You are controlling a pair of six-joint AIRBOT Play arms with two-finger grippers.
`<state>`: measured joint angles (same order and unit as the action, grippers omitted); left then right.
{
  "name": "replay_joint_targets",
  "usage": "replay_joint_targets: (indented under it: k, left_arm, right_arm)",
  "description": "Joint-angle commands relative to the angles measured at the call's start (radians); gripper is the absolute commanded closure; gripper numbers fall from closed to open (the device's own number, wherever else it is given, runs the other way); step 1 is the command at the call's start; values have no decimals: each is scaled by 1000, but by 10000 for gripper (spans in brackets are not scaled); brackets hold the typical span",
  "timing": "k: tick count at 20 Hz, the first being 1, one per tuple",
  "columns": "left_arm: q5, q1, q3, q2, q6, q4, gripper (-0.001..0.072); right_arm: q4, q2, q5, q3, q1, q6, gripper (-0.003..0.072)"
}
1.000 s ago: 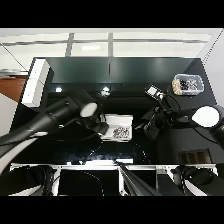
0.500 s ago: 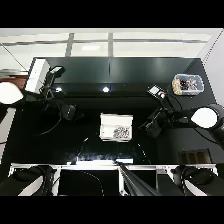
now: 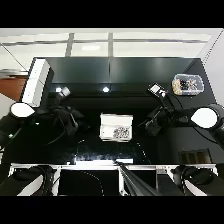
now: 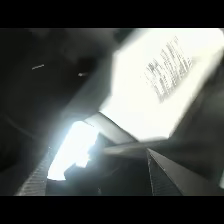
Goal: Fold the box and place the chain.
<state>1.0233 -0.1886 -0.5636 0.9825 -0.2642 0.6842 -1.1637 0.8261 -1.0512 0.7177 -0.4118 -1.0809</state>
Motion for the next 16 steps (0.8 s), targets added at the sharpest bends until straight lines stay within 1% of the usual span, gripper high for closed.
replay_joint_targets:
  k: [1,3,4,8,11,16]
  left_arm:
    - [-31,-113,-7,114,471,-16,7]
    - [-9,-148,-34,195,482,-15,6]
    - [-7,-153,-38,219,500,-15,6]
    - [-5,-153,-39,248,553,-21,5]
    - [-29,-153,-40,272,552,-46,5]
    - [-27,-171,-54,330,547,-47,7]
  right_arm:
    - [0,-1,39,0,0,-1,9]
    - [0,-1,38,0,0,-1,10]
    - [0,-1,38,0,0,0,10]
    - [-1,-1,39,0,0,0,9]
    - [-1,-1,47,0,0,0,10]
    - [-1,-1,46,0,0,0,10]
